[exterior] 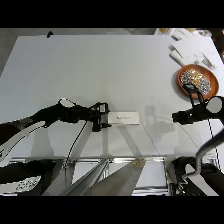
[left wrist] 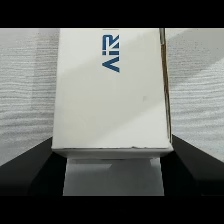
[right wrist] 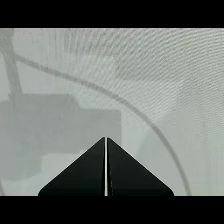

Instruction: Fold the box and place the chain.

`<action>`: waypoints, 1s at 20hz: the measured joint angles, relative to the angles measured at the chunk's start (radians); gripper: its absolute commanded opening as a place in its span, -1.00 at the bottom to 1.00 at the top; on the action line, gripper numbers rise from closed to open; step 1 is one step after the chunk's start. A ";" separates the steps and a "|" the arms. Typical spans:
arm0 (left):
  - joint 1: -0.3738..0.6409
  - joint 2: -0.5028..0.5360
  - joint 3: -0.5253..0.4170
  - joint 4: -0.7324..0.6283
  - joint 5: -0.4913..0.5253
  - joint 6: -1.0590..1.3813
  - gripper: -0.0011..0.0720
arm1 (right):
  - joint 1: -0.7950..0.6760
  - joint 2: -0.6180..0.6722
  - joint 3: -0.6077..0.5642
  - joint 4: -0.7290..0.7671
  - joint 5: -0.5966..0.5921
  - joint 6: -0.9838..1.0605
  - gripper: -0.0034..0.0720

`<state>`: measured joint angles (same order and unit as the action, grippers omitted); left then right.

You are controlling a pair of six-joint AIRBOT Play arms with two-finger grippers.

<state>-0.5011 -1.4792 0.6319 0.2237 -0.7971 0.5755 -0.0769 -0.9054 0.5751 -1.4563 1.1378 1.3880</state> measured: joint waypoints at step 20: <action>0.075 0.171 -0.001 0.032 -0.038 -0.154 -0.55 | 0.000 0.000 -0.001 -0.002 0.003 0.003 -0.87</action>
<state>-0.4259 -1.3083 0.6312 0.2554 -0.8349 0.4210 -0.0772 -0.9054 0.5743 -1.4582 1.1408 1.3907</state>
